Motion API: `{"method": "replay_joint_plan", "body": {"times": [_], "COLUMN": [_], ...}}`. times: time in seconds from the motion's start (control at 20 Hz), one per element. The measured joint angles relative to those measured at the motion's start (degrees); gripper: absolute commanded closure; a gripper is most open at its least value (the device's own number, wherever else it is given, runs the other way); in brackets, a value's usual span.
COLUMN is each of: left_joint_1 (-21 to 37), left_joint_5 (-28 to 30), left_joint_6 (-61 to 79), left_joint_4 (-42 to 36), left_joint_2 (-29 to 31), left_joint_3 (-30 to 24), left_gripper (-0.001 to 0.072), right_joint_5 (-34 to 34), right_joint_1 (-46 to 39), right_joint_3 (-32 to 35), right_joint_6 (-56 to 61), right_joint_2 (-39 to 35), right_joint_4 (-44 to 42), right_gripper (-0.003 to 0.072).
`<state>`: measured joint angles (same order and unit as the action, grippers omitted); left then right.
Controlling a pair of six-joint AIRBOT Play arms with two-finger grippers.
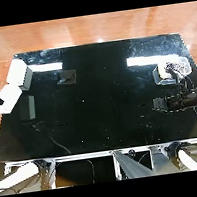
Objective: Fold the box and place the chain.
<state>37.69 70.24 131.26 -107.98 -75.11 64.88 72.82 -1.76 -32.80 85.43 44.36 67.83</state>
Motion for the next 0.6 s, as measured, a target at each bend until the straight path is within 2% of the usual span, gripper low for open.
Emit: {"method": "replay_joint_plan", "body": {"times": [0.2, 0.25, 0.3, 0.35, 0.6], "left_joint_1": [0.11, 0.11, 0.11, 0.11, -0.11], "left_joint_5": [-3.52, -3.87, -3.91, -4.66, -5.97], "left_joint_6": [2.12, 2.45, 2.75, 2.97, 3.34], "left_joint_4": [-0.46, -0.46, -0.44, -0.46, -0.50], "left_joint_2": [-4.57, -5.53, -6.27, -6.88, -8.15], "left_joint_3": [-0.02, -0.02, -0.02, -0.02, 0.24], "left_gripper": [0.0684, 0.0521, 0.0212, 0.0073, 0.0070], "right_joint_5": [0.02, 0.02, 0.02, 0.04, 0.33], "right_joint_1": [-0.02, 0.00, -0.02, 0.00, 0.00], "right_joint_3": [0.00, 0.00, 0.00, 0.00, 0.00], "right_joint_6": [2.29, 2.91, 3.37, 3.78, 5.27], "right_joint_2": [0.00, 0.00, 0.00, 0.00, 0.00], "right_joint_4": [-0.04, -0.07, -0.09, -0.09, -0.22], "right_gripper": [0.0655, 0.0655, 0.0655, 0.0655, 0.0655]}}
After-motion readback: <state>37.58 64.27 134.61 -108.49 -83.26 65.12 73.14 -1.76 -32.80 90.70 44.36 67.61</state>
